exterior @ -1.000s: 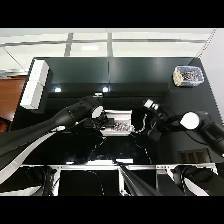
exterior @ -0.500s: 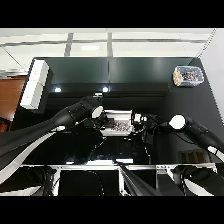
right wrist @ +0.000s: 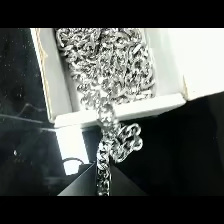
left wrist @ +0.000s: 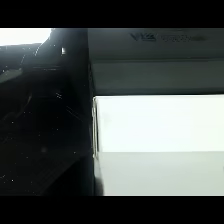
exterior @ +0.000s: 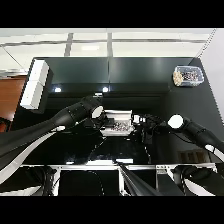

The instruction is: Fold the box and place the chain.

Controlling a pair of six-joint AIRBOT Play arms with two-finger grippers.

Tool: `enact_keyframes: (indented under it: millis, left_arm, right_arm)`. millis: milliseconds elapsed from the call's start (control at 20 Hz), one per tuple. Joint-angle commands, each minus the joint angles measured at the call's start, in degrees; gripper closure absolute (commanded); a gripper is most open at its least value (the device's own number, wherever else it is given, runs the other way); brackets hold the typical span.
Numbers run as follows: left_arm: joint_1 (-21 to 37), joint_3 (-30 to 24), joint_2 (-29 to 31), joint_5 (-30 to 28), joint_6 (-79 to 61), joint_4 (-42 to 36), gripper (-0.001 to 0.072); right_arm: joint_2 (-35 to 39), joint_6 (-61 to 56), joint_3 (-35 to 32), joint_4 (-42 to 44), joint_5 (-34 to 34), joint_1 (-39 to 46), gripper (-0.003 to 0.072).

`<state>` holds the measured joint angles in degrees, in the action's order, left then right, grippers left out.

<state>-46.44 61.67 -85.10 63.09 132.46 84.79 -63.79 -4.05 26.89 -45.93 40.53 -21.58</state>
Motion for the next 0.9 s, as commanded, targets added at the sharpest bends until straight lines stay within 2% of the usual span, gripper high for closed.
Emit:
enact_keyframes:
  millis: [0,150,250,350,450,550,650,850]
  left_arm:
    - [0.04,0.04,-0.02,0.04,-0.02,-0.02,0.0685]
    - [0.04,0.04,-0.02,0.02,-0.02,-0.02,0.0685]
    - [0.04,0.04,-0.02,0.02,-0.02,-0.02,0.0686]
    - [0.04,0.04,-0.02,0.00,-0.02,0.00,0.0685]
    - [0.04,0.04,-0.02,-0.02,-0.02,-0.02,0.0685]
    - [0.04,0.04,-0.02,0.00,-0.02,-0.02,0.0685]
    - [0.04,0.04,-0.02,-0.02,-0.02,-0.02,0.0685]
    - [0.04,0.04,-0.02,-0.04,-0.02,0.00,0.0685]
  right_arm:
    - [3.89,-11.32,0.63,-3.87,0.59,0.52,0.0666]
    - [11.98,-29.86,4.35,-12.90,7.15,2.21,0.0666]
    - [17.14,-36.57,8.33,-13.94,14.21,3.30,0.0666]
    - [20.83,-44.02,12.57,-12.61,17.57,3.37,0.0666]
    - [22.18,-49.62,15.17,-3.78,16.22,3.37,0.0666]
    - [22.14,-49.64,15.63,9.66,14.40,3.34,0.0666]
    - [22.10,-49.33,15.63,17.86,11.93,3.26,0.0665]
    - [21.18,-49.37,15.52,20.44,9.88,3.26,0.0665]
